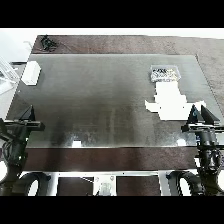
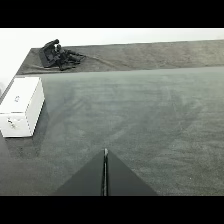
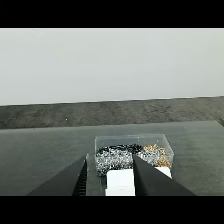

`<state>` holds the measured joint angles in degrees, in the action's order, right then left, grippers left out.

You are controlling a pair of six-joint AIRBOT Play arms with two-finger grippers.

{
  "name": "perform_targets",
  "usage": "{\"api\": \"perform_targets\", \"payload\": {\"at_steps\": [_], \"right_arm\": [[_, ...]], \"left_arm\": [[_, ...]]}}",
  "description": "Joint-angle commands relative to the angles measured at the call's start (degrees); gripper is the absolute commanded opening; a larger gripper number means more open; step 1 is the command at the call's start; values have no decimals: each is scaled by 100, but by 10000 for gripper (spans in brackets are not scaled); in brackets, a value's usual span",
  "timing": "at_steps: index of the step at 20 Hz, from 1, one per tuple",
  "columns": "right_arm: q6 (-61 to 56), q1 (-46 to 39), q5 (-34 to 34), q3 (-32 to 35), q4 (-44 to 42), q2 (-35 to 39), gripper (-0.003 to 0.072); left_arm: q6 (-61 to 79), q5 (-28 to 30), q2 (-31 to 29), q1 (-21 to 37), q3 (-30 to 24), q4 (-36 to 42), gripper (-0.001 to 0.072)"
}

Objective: Fold the box and place the chain.

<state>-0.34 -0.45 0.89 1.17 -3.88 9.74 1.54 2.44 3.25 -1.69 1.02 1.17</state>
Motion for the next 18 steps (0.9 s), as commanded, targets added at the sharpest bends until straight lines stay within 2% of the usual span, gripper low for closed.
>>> {"api": "perform_targets", "payload": {"at_steps": [1, 7, 9, 10, 12, 14, 16, 18], "right_arm": [[-4, 2, -11, 4, -2, 4, 345], [-85, 2, -184, -28, 31, 4, 345], [-57, 2, -11, -129, 42, -70, 349], [-68, 0, 219, -225, 42, -229, 384], [-46, -4, 621, -509, 44, -872, 396], [68, -55, 612, -920, 44, -1880, 427], [256, -140, 507, -1491, 44, -3034, 428], [304, -332, 118, -2162, 46, -4177, 428]], "left_arm": [[2, 0, -4, 0, -2, -2, 19], [2, 2, -4, 0, -2, -2, 20], [2, 0, -4, 0, -2, -2, 19], [2, 0, -4, 0, -2, -2, 19], [2, -2, -4, 0, -2, -2, 19], [2, 0, -4, 0, -2, -2, 19], [2, 0, -4, 0, -2, -2, 19], [2, 0, -4, 0, -2, -2, 19]]}}
